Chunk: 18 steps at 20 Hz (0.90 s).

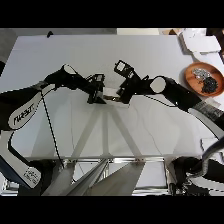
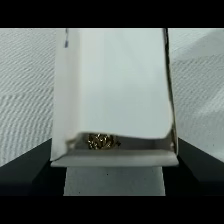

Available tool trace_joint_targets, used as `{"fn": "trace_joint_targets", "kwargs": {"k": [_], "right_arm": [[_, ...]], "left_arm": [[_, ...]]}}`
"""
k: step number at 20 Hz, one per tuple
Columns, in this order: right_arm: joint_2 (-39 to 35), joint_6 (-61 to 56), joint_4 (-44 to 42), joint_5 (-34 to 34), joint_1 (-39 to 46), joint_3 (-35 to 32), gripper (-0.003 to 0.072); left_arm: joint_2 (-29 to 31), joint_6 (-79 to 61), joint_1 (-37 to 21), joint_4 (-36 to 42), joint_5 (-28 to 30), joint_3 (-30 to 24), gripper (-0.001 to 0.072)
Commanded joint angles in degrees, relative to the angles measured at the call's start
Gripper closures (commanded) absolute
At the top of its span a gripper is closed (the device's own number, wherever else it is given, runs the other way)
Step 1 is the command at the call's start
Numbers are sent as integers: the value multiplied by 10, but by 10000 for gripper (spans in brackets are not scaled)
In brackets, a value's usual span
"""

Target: Fold the box and place the chain.

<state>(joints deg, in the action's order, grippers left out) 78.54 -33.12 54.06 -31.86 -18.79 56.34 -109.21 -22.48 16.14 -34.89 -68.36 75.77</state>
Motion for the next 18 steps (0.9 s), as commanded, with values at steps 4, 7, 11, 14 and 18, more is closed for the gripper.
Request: {"fn": "trace_joint_targets", "kwargs": {"k": [4,7,11,14,18], "right_arm": [[1,0,19,8,-1,-26,480],[0,0,16,7,-1,-42,492],[0,2,15,-19,-11,-43,489],[0,2,14,-24,-18,-43,484],[0,0,12,-35,-22,-43,241]], "left_arm": [[0,0,0,-1,0,0,365],[0,0,0,-1,0,0,365],[0,0,0,-1,0,0,365],[0,0,0,-1,0,0,365],[0,0,0,-1,0,0,365]]}}
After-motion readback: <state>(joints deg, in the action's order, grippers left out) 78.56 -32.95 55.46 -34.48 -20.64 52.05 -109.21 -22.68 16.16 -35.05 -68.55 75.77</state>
